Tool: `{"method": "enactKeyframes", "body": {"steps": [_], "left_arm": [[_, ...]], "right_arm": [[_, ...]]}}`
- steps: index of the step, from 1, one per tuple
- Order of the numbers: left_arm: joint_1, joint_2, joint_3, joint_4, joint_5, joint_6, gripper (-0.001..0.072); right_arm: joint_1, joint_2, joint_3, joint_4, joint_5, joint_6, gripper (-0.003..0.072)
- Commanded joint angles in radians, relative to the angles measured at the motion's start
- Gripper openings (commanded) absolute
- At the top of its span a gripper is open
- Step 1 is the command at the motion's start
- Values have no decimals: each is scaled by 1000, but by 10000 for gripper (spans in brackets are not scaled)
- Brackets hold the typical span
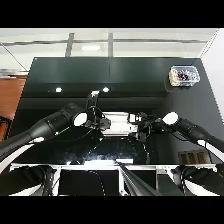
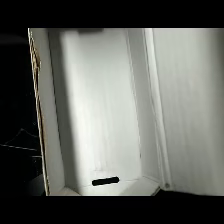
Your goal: Fold the box and place the chain.
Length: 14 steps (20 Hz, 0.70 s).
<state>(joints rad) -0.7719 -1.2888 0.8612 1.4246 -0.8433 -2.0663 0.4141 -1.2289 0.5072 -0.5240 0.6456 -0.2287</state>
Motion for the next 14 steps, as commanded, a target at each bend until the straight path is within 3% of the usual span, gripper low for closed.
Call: {"method": "enactKeyframes", "body": {"steps": [1, 4, 12, 14], "left_arm": [[-13, -63, 47, 55, -95, -92, 440], [-18, -103, 85, 56, -123, -143, 397], [-39, -179, 191, 59, -214, -247, 396], [-59, -204, 226, 60, -218, -246, 331]], "right_arm": [[0, -1, 0, 0, 0, 0, 160], [0, -1, 0, 0, 0, 0, 160], [0, -1, 0, 0, 0, 0, 160], [0, -1, 0, 0, 0, 0, 160]]}}
